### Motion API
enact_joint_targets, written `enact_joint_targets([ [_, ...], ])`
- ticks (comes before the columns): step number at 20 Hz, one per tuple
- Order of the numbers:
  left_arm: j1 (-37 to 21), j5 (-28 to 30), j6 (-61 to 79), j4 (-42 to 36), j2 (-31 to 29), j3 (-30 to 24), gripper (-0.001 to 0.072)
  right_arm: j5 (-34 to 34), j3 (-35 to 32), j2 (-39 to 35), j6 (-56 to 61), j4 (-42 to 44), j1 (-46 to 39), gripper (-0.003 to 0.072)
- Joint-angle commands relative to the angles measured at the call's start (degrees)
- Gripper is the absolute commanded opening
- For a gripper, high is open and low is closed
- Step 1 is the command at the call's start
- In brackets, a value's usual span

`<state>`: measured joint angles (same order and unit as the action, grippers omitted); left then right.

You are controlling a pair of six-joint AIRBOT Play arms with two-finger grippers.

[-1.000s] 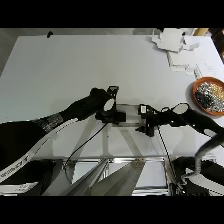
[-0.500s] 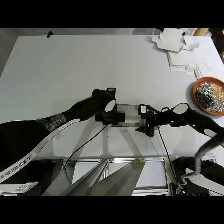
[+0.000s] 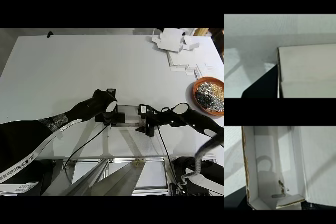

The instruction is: Fold the box and place the chain.

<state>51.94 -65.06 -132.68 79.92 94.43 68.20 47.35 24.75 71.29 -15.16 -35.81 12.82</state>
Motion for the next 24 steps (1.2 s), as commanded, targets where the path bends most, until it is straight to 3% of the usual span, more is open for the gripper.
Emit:
enact_joint_targets([
  [1, 0.1, -0.8, -0.2, 0.0, 0.1, 0.0, 0.0094, 0.0, 0.0, 0.0, 0.1, 0.1, 0.0, 0.0295],
  [4, 0.1, -0.8, -0.2, 0.1, 0.1, 0.0, 0.0086, 0.0, 0.0, 0.0, 0.1, 0.0, 0.0, 0.0295],
  [6, 0.1, -0.8, -0.2, 0.1, 0.1, 0.0, 0.0009, 0.0, 0.0, 0.0, 0.1, 0.0, 0.0, 0.0295],
  [8, 0.0, -0.7, -0.2, 0.1, 0.1, 0.0, 0.001, 0.0, 0.0, 0.0, 0.1, 0.0, 0.0, 0.0295],
  [9, 0.0, -0.7, -0.2, 0.1, 0.1, 0.0, 0.002, 0.0, 0.0, 0.0, 0.1, 0.0, 0.0, 0.0295],
  [11, 0.0, -0.8, -0.1, 0.1, 0.0, 0.0, 0.0191, 0.0, 0.0, 0.0, 0.1, 0.1, 0.0, 0.0295],
  [12, 0.0, -0.8, 0.0, 0.1, 0.0, 0.0, 0.0224, 0.0, 0.0, 0.0, 0.1, 0.0, 0.0, 0.0295],
  [24, -0.8, -1.4, 1.8, -1.6, -2.0, 0.0, 0.0227, 0.0, 0.0, 0.0, 0.1, 0.0, 0.0, 0.0295],
])
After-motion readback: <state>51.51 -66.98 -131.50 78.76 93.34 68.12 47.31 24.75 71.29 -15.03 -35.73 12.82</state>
